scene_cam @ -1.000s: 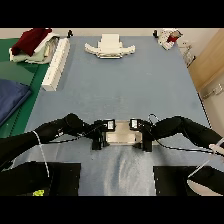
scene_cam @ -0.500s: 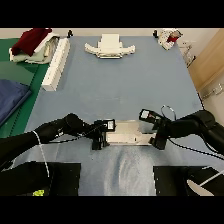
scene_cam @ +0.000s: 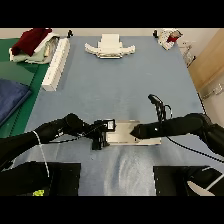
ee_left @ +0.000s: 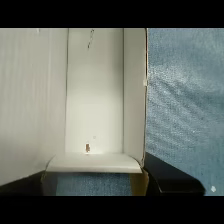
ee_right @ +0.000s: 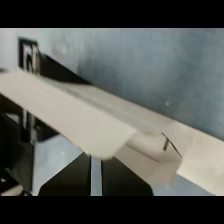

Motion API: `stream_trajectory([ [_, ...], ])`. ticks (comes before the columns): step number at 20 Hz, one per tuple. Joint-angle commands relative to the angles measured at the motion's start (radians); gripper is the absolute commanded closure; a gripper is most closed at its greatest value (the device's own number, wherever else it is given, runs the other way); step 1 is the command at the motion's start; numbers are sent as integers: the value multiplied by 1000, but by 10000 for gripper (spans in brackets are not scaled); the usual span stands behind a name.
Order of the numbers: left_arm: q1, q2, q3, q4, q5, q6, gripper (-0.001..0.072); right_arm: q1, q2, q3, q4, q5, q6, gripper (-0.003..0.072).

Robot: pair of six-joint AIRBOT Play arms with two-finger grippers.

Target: Fold the box.

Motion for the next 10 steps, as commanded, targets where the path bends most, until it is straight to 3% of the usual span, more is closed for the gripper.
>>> stream_trajectory([
  [1,0,0,0,1,1,0,160,13,-109,41,114,280,45,600],
  [10,0,0,0,0,0,0,160,9,-423,79,73,282,3,599],
])
